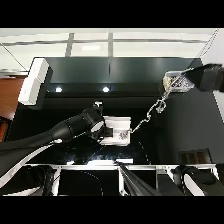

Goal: Fold the box and place the chain.

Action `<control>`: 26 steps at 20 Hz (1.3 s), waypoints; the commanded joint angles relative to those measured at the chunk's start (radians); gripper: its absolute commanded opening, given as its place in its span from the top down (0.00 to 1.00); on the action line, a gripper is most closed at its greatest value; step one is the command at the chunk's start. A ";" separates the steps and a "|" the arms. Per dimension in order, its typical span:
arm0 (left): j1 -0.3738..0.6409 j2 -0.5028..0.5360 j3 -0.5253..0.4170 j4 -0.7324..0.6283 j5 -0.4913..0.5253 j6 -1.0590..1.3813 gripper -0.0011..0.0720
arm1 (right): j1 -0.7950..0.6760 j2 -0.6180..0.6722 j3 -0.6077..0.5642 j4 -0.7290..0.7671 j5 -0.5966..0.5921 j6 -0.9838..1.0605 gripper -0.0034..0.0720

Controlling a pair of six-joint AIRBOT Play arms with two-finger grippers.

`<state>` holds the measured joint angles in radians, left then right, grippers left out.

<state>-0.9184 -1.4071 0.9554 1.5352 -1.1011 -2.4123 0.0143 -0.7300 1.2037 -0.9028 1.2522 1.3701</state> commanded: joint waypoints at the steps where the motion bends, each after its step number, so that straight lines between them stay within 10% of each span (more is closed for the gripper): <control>1: 0.000 0.000 0.000 0.000 0.000 0.000 0.94 | 0.002 0.007 -0.078 0.229 0.136 -0.070 0.94; 8: 0.000 0.000 0.000 0.000 0.000 0.000 0.94 | 0.307 -0.057 -0.402 0.412 -0.095 -0.088 0.94; 18: 0.000 0.000 0.000 0.000 0.000 0.000 0.94 | 0.492 -0.264 -0.418 0.247 -0.237 -0.137 0.94; 19: 0.000 0.000 0.000 0.000 0.000 0.000 0.94 | 0.492 -0.264 -0.418 0.246 -0.240 -0.137 0.91; 21: 0.000 0.000 0.000 0.000 0.000 0.000 0.94 | 0.466 -0.264 -0.415 0.246 -0.219 -0.137 0.40; 26: 0.000 0.000 0.000 0.000 0.000 0.000 0.94 | 0.124 -0.211 -0.387 0.050 -0.016 -0.222 0.40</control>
<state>-0.9184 -1.4067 0.9554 1.5352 -1.1011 -2.4119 0.3004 -0.9665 0.8104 -0.7174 1.1355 1.2037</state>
